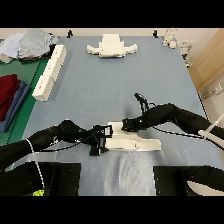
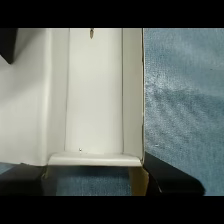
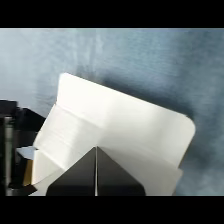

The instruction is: Fold the box.

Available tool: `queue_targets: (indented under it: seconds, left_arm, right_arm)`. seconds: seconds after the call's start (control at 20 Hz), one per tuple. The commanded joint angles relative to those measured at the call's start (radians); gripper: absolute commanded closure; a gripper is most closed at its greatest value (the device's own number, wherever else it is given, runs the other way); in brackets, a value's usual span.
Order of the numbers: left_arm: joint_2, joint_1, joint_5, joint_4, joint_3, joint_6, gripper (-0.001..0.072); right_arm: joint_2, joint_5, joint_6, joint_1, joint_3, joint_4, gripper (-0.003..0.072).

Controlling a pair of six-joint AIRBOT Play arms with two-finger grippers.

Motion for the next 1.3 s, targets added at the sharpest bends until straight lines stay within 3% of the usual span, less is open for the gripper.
queue_targets:
  seconds: [0.0,0.35,0.6,0.9,1.05,1.1,1.15,1.2,1.25]
  left_arm:
    - [0.000,0.000,0.000,0.001,0.001,0.003,0.0198]
    - [0.000,0.001,0.000,0.001,0.001,0.003,0.0198]
    - [0.000,0.000,0.000,0.001,0.001,0.003,0.0198]
    - [0.000,0.001,0.000,0.001,0.001,0.003,0.0198]
    - [0.000,0.001,0.000,0.001,0.001,0.003,0.0198]
    - [0.000,0.001,0.000,0.001,0.001,0.003,0.0198]
    - [0.000,0.000,0.000,0.001,0.001,0.003,0.0198]
    - [0.000,0.001,0.000,0.001,0.001,0.003,0.0198]
    - [0.000,0.001,0.000,0.001,0.001,0.003,0.0198]
  right_arm:
    - [-0.089,0.001,-0.023,-0.004,0.007,0.002,0.0682]
    - [-0.074,-0.016,-0.040,-0.004,0.008,0.001,0.0681]
    - [0.136,-0.046,-0.076,-0.020,0.009,-0.064,0.0682]
    - [0.446,-0.303,-0.087,-0.018,0.006,-0.301,0.0682]
    - [0.521,-0.486,-0.255,-0.016,-0.015,-0.315,0.0680]
    - [0.535,-0.520,-0.294,-0.016,-0.032,-0.324,0.0564]
    - [0.542,-0.537,-0.340,-0.016,-0.056,-0.335,0.0329]
    - [0.541,-0.537,-0.388,-0.016,-0.080,-0.364,0.0181]
    - [0.535,-0.529,-0.482,-0.016,-0.106,-0.395,0.0083]
